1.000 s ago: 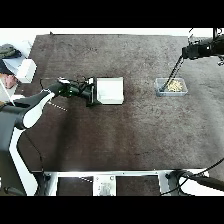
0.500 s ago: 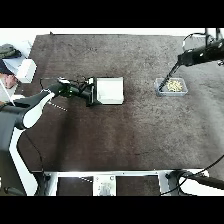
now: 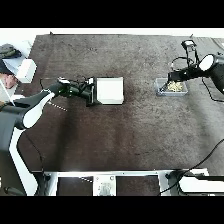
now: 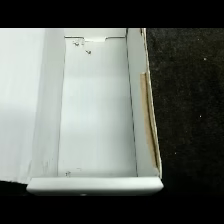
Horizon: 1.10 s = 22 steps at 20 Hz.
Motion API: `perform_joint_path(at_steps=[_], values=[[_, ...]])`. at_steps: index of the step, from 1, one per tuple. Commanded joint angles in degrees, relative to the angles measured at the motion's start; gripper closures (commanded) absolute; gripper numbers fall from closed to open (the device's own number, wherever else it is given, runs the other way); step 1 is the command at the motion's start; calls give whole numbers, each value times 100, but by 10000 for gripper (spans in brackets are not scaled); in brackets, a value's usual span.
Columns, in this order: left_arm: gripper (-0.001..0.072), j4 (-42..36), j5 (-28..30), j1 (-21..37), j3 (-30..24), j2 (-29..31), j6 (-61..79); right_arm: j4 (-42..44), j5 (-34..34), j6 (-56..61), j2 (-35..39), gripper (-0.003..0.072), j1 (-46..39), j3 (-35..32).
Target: Fold the box and place the chain.
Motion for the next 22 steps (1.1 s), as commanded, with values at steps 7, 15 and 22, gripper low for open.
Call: perform_joint_path(at_steps=[7, 15, 22], values=[[425, 0, 2, 4, 0, -4, 2, -15, -133, 66, -352, 554, -66, -76], [425, 0, 2, 4, 0, -4, 2, 522, -68, -520, -1097, 553, -59, 146], [425, 2, 4, 2, 0, -2, 2, 522, 295, -636, -1683, 459, -50, 708]])
